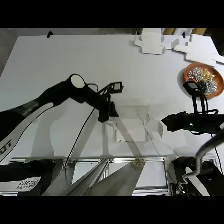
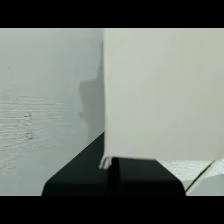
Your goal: Fold the box and place the chain.
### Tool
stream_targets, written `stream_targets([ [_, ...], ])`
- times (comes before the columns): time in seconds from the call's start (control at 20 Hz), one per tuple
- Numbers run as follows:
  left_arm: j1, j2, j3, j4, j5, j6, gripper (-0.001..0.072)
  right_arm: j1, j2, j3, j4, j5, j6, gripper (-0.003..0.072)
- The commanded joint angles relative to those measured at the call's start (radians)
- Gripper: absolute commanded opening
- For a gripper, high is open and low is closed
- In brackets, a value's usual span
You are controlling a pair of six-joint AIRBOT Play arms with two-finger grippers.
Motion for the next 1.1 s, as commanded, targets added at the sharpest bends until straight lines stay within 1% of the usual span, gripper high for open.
stream_targets([
  [0.0,-0.029,0.04,-0.078,0.029,0.103,0.06,-0.0004,0.001,0.001,0.024,-0.002,0.026,-0.033,0.03],
  [0.15,-0.055,0.03,-0.079,0.082,0.217,0.055,-0.0003,0.001,0.001,0.024,-0.001,0.02,-0.033,0.0299],
  [0.25,-0.075,0.03,-0.079,0.081,0.278,0.058,-0.0004,0.001,0.001,0.024,-0.001,0.019,-0.033,0.0299],
  [0.4,-0.098,0.008,-0.079,0.066,0.285,0.101,-0.0001,0.001,0.001,0.024,-0.002,0.018,-0.052,0.0298],
  [0.55,-0.099,-0.022,-0.079,0.032,0.286,0.101,-0.0002,0.001,0.001,0.023,-0.002,0.019,-0.055,0.0298],
  [1.05,-0.099,-0.025,-0.079,0.034,0.316,0.093,-0.0001,0.001,0.001,0.023,-0.002,0.019,-0.084,0.0298],
])
